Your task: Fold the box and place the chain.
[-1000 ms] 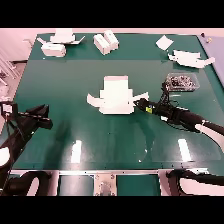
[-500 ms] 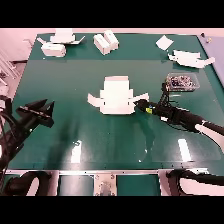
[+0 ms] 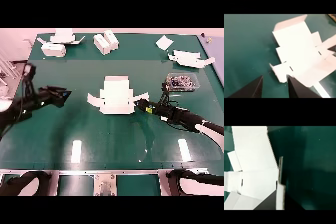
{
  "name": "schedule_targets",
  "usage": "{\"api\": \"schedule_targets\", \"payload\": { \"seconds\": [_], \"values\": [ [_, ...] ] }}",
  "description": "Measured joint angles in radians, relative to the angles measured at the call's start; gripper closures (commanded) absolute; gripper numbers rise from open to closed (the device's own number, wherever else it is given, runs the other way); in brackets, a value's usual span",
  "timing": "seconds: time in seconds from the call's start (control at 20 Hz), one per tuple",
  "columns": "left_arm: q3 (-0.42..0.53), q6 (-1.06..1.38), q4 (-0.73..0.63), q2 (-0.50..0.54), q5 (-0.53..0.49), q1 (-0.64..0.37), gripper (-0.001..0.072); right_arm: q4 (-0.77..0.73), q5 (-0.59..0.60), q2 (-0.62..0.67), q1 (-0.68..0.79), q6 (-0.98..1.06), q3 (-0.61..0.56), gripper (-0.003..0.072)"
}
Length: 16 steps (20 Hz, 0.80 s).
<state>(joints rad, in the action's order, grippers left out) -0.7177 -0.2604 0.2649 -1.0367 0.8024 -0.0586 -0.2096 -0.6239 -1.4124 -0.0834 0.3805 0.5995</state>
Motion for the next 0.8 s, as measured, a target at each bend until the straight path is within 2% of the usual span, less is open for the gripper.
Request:
{"api": "schedule_targets", "payload": {
  "seconds": [0.2,0.3,0.35,0.45,0.7,0.75,0.8],
  "values": [
    [-0.234,-0.016,-0.009,-0.298,0.196,0.000,0.0332,0.000,0.000,0.000,0.001,0.000,0.000,0.0675],
    [-0.325,-0.031,-0.009,-0.406,0.246,0.000,0.0331,0.001,0.000,0.000,0.001,0.000,0.000,0.0674],
    [-0.364,-0.041,-0.012,-0.449,0.263,0.000,0.0330,0.002,0.000,0.000,0.001,0.000,0.000,0.0675],
    [-0.438,-0.061,-0.010,-0.529,0.288,0.001,0.0251,0.003,0.000,0.000,0.001,0.000,0.000,0.0675],
    [-0.621,-0.138,0.048,-0.715,0.320,0.066,0.0250,0.003,0.000,0.000,0.001,0.000,0.000,0.0675],
    [-0.656,-0.151,0.071,-0.747,0.322,0.087,0.0186,0.004,0.000,0.000,0.001,-0.001,0.000,0.0675],
    [-0.692,-0.166,0.095,-0.776,0.323,0.109,0.0179,0.004,0.000,0.000,0.001,0.000,0.000,0.0675]
  ]
}}
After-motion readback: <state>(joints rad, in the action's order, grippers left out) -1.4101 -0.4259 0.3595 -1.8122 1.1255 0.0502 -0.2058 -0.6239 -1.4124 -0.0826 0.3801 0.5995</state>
